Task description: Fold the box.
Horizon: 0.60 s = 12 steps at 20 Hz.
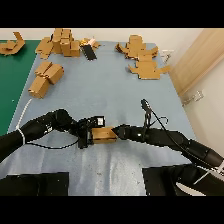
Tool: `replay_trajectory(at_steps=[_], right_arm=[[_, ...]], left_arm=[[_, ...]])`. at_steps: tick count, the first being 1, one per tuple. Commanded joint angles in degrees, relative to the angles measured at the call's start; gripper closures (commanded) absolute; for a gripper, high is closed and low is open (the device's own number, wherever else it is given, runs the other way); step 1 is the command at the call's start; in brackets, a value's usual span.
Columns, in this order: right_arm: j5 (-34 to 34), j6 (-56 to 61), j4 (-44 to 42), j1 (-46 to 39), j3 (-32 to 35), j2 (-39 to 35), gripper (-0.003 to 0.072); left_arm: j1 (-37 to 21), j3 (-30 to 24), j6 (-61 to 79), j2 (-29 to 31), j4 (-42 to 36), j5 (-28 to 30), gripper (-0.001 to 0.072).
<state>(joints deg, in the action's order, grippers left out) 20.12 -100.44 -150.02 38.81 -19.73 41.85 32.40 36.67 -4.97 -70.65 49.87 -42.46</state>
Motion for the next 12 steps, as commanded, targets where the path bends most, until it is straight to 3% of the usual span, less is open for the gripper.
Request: replay_trajectory(at_steps=[1,12], right_arm=[[-1.29,1.92,-1.49,-0.17,0.22,3.13,0.0680],[1.14,1.86,-1.44,-0.09,0.22,6.01,0.0680]], left_arm=[[0.02,0.04,0.00,0.00,-0.07,0.00,0.0443],[0.02,0.04,0.00,0.00,-0.09,0.00,0.0444]])
